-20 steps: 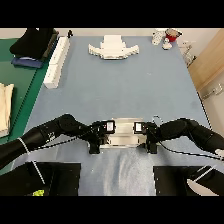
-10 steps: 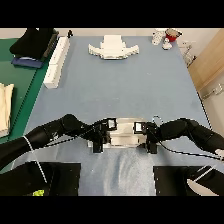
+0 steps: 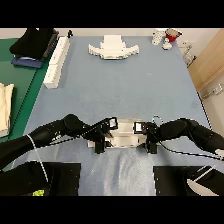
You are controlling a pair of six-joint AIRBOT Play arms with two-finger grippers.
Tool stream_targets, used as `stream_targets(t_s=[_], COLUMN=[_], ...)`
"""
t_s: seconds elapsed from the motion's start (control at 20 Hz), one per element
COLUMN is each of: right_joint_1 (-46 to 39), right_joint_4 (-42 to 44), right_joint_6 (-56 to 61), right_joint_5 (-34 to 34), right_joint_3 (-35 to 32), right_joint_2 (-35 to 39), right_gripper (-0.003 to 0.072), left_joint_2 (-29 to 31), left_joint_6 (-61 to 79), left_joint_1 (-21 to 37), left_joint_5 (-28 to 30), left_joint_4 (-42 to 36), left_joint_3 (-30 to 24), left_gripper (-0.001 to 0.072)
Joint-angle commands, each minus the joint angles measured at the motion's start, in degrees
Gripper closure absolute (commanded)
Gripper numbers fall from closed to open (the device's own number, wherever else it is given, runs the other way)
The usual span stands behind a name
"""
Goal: Fold the box.
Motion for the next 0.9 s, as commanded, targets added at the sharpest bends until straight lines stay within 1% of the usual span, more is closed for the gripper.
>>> stream_targets(t_s=[0.0,0.3,0.35,0.4,0.45,0.6,0.65,0.7,0.75,0.85], right_joint_1=[0.00,0.00,0.00,0.00,0.00,0.00,0.00,0.00,0.00,0.00], right_joint_4=[0.04,0.02,0.02,0.02,0.02,0.02,0.02,0.02,0.02,0.02], right_joint_6=[0.04,0.04,0.02,0.04,0.02,0.04,0.02,0.02,0.04,0.04], right_joint_5=[0.02,0.00,0.02,0.00,0.02,0.00,0.02,0.02,0.02,0.02], right_joint_3=[-0.02,-0.02,-0.02,-0.02,-0.02,-0.02,-0.02,-0.02,-0.02,-0.02], right_joint_2=[0.00,0.00,0.00,0.00,0.00,0.00,0.00,0.00,0.00,0.00], right_gripper=[0.0195,0.0196,0.0195,0.0196,0.0195,0.0195,0.0195,0.0196,0.0195,0.0195], left_joint_2=[-0.35,-0.35,-0.35,-0.33,-0.28,-0.28,-0.28,-0.28,-0.28,-0.31], left_joint_6=[0.17,-0.50,-0.63,-0.74,-0.74,-0.72,-0.70,-0.72,-0.70,-0.70], left_joint_1=[-0.04,-0.04,-0.04,-0.04,-0.04,-0.04,-0.04,-0.04,-0.04,-0.04], left_joint_5=[-0.15,-0.15,-0.24,-0.33,-0.39,-0.17,-0.17,-0.20,-0.20,-0.15], left_joint_4=[-0.39,-0.39,-0.37,-0.37,-0.37,-0.39,-0.42,-0.87,-1.42,-2.34], left_joint_3=[0.00,0.00,0.00,0.00,0.00,0.00,0.00,0.00,0.00,0.00], left_gripper=[0.0289,0.0293,0.0406,0.0588,0.0689,0.0692,0.0473,0.0219,0.0192,0.0192])
